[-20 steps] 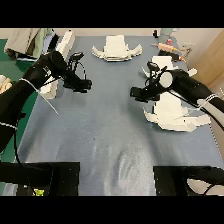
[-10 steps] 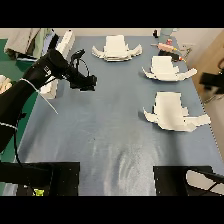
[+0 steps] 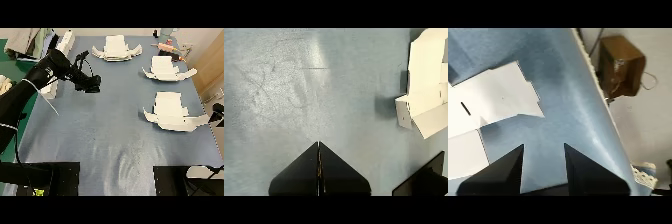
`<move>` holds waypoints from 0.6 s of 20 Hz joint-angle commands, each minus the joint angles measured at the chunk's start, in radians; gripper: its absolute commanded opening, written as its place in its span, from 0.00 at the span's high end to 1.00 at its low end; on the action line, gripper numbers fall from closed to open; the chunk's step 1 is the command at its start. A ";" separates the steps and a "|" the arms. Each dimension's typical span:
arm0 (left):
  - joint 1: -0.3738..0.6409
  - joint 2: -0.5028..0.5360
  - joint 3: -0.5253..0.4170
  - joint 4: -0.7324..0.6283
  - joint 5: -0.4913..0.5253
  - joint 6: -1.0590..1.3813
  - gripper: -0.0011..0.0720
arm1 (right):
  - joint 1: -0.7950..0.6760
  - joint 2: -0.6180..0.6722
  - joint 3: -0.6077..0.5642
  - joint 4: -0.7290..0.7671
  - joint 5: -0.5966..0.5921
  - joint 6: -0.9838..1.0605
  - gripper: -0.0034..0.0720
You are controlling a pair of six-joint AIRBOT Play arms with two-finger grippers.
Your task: Fold the box.
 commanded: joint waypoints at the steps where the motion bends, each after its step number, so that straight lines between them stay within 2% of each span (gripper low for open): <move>1: -0.006 0.000 0.001 -0.012 -0.022 0.000 0.96 | -0.035 -0.073 -0.012 0.095 -0.023 -0.100 0.41; 7: -0.006 0.000 0.001 -0.026 -0.031 0.000 0.96 | -0.035 -0.166 0.011 0.204 -0.057 -0.196 0.41; 12: -0.006 0.000 0.001 -0.027 -0.031 0.000 0.96 | -0.035 -0.183 0.041 0.227 -0.056 -0.219 0.43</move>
